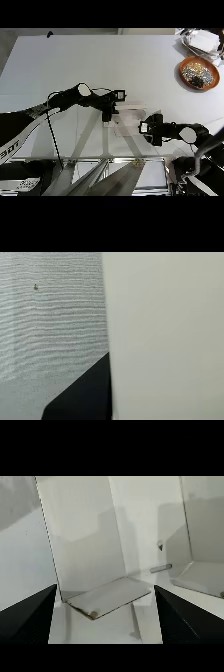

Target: Fold the box and place the chain.

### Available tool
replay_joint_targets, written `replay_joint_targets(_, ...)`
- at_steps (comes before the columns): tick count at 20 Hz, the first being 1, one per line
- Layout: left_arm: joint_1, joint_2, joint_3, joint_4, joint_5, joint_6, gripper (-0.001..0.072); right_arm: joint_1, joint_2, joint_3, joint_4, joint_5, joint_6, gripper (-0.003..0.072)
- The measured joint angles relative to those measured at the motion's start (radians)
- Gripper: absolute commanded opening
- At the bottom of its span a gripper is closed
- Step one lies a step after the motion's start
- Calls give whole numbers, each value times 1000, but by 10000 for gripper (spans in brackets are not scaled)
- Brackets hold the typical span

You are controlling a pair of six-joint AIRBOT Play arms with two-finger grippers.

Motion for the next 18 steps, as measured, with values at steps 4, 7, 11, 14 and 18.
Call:
replay_joint_targets(4,0,0,0,0,0,0,12,13,0,-2,1,-56,-3,676)
replay_joint_targets(7,0,0,0,0,0,0,12,16,0,17,1,-77,-11,676)
replay_joint_targets(11,0,0,0,0,0,0,12,17,0,42,3,-86,-27,676)
replay_joint_targets(14,0,0,0,0,0,0,12,-5,0,49,23,-90,-50,676)
replay_joint_targets(18,0,0,0,0,1,0,12,-59,-2,52,110,-85,-137,676)
